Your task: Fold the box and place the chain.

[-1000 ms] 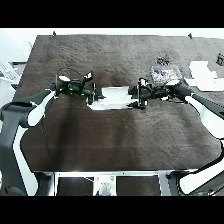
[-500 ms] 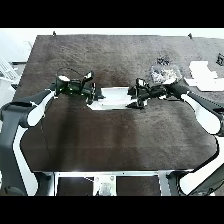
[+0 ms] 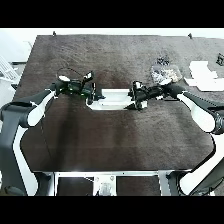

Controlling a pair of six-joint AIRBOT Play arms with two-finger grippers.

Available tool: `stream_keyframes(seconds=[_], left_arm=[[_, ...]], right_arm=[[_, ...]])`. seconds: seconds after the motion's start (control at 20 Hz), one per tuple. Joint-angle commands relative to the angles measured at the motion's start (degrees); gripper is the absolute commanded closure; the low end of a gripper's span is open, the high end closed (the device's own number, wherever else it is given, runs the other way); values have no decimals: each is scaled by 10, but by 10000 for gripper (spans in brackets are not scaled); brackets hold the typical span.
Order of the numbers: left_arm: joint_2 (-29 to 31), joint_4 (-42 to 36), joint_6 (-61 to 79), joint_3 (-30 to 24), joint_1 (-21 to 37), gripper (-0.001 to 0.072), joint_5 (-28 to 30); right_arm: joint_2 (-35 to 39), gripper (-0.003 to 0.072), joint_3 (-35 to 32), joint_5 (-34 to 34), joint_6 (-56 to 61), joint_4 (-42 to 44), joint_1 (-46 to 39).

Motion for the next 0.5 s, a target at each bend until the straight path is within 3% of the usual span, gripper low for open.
stream_keyframes(seconds=[0.0, 0.45], left_arm=[[0, 0, 0, 0, 0, 688, -1], [0, 0, 0, 0, 0, 688, -1]], right_arm=[[-10, -16, 9, 0, -2, 4, 3], [-19, -16, 14, -1, -2, 2, 7]])
